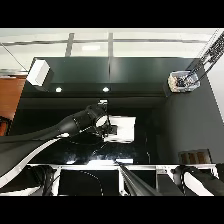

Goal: Fold the box and place the chain.

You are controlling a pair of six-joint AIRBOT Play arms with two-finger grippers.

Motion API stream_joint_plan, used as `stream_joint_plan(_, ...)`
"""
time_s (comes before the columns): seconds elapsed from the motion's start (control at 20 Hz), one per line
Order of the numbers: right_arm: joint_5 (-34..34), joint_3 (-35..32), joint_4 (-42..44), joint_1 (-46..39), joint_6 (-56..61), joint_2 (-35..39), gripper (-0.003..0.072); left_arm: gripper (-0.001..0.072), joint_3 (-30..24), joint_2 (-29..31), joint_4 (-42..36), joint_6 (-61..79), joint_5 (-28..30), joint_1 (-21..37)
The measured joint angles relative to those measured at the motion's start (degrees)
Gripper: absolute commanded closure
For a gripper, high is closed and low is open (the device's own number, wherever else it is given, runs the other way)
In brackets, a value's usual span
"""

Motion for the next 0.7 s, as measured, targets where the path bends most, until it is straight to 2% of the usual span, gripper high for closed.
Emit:
stream_joint_plan(0.3,5.7,-4.4,6.8,4.8,-1.9,6.4,0.0681,0.068,0.0,0.0,-0.2,0.0,0.0,0.0)
stream_joint_plan(0.7,10.8,-15.5,10.3,19.2,-3.5,10.4,0.0681,0.068,0.0,0.0,-0.2,0.0,0.0,0.0)
